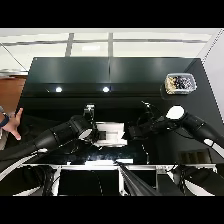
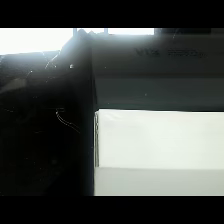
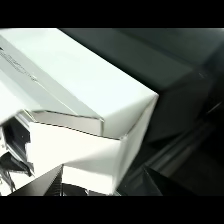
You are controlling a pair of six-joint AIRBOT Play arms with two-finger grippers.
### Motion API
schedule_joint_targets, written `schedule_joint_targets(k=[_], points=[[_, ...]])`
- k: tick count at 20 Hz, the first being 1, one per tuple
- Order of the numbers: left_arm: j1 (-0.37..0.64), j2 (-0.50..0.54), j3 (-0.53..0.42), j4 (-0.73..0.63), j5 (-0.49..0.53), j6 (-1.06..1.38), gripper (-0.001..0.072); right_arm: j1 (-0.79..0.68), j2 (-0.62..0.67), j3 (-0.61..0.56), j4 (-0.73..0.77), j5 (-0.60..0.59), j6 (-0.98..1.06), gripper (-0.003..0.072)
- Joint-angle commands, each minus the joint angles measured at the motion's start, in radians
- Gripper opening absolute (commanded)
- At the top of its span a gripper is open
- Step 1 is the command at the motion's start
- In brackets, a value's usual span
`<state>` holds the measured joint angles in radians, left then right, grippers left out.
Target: Fold the box and place the chain.
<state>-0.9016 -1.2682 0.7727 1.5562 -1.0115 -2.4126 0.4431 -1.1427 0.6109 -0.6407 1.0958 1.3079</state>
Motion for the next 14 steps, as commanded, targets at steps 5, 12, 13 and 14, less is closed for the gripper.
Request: schedule_joint_targets(k=[5, 12, 13, 14], points=[[0.0, 0.0, 0.0, 0.002, -0.011, 0.0, 0.003, 0.142, -0.001, 0.028, -0.093, -0.133, 0.198, 0.0416], [0.0, 0.0, 0.0, 0.002, -0.011, 0.0, 0.003, 0.257, -0.001, 0.097, -0.309, -0.223, 0.443, 0.0378], [0.0, 0.0, 0.0, 0.002, -0.011, 0.0, 0.0029, 0.269, -0.001, 0.111, -0.356, -0.22, 0.49, 0.0379], [0.0, 0.0, 0.0, 0.002, -0.011, 0.0, 0.003, 0.278, -0.001, 0.122, -0.39, -0.219, 0.523, 0.0379]])
